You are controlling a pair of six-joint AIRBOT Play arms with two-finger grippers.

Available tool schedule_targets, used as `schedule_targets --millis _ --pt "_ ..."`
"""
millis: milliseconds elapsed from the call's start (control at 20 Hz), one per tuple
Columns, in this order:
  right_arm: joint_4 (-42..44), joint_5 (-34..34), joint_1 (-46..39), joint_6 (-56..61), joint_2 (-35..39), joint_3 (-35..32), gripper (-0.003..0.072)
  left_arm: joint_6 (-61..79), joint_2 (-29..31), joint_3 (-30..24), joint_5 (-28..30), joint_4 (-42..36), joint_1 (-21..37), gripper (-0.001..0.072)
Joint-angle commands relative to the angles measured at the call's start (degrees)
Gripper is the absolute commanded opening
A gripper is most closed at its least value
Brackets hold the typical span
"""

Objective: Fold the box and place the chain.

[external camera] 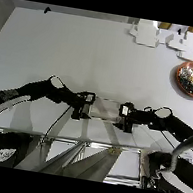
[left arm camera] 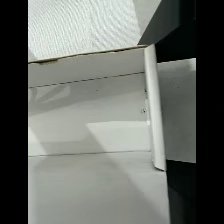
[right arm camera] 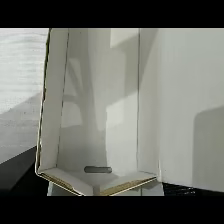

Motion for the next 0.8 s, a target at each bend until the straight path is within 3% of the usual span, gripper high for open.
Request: schedule_targets --millis 0,150,500,650,750 --pt "-3.6 1.0 0.0 5.4 2.4 0.1 0.07 0.0 0.0 0.0 0.5 -0.1 0.0 0.0272" --pt "-10.6 0.7 0.0 11.3 8.2 0.1 0.0699 0.0 0.0 0.0 0.5 -0.1 0.0 0.0272" --pt "-35.5 3.0 0.0 34.9 23.2 0.2 0.069 0.0 0.0 0.0 0.5 -0.1 0.0 0.0272" --pt "-39.4 7.3 0.0 41.6 30.0 0.2 0.068 0.0 0.0 0.0 0.5 -0.1 0.0 0.0272" --pt "-37.1 10.1 0.0 44.4 34.2 0.2 0.0581 0.0 0.0 0.0 0.5 -0.1 0.0 0.0272"
